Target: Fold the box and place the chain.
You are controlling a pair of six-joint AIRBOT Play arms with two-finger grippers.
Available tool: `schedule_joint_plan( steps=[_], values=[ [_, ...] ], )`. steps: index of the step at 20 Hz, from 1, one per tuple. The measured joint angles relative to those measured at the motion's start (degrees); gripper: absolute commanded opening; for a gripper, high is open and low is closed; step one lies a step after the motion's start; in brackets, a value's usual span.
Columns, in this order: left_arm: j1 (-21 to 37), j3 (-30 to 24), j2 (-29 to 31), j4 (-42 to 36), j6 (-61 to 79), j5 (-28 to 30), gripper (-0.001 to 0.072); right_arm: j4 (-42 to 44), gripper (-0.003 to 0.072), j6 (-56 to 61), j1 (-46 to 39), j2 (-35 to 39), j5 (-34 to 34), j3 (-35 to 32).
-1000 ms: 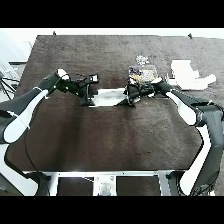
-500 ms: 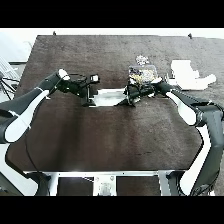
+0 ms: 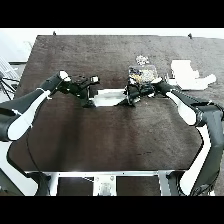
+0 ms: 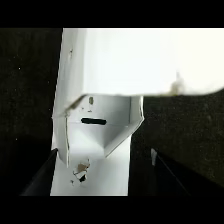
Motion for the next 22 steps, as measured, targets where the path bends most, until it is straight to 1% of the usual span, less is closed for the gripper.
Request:
schedule_joint_plan(
  steps=[1,7,8,9,16,17,18,19,22],
  values=[
    [0.0,0.0,0.0,-0.2,-0.2,0.0,0.0538,0.0,0.0416,0.0,0.0,0.0,0.0,0.0],
    [0.0,0.0,-0.1,-1.6,0.2,0.5,0.0539,0.0,0.0416,0.0,0.0,0.0,0.0,0.0],
    [0.0,0.0,-0.1,-1.8,0.3,0.7,0.0526,0.0,0.0416,0.0,0.0,0.0,0.0,0.0],
    [-0.2,0.0,-0.1,-1.9,0.6,0.9,0.0411,0.0,0.0416,0.0,0.0,0.0,0.0,0.0],
    [-1.5,0.0,-0.1,-2.0,2.6,3.5,0.0408,0.0,0.0416,0.0,0.0,0.0,0.0,0.0],
    [-1.6,0.0,-0.1,-1.9,2.8,3.7,0.0375,0.0,0.0416,0.0,0.0,0.0,0.0,0.0],
    [-1.6,0.0,-0.1,-2.0,2.8,3.8,0.0262,0.0,0.0416,0.0,0.0,0.0,-0.1,0.0],
    [-1.7,0.0,-0.1,-2.0,2.9,4.0,0.025,0.1,0.0416,0.1,0.0,0.0,-0.3,0.0],
    [-1.8,0.0,-0.1,-2.0,3.3,5.0,0.0251,0.2,0.0416,0.1,0.0,0.0,-0.3,0.0]
  ],
)
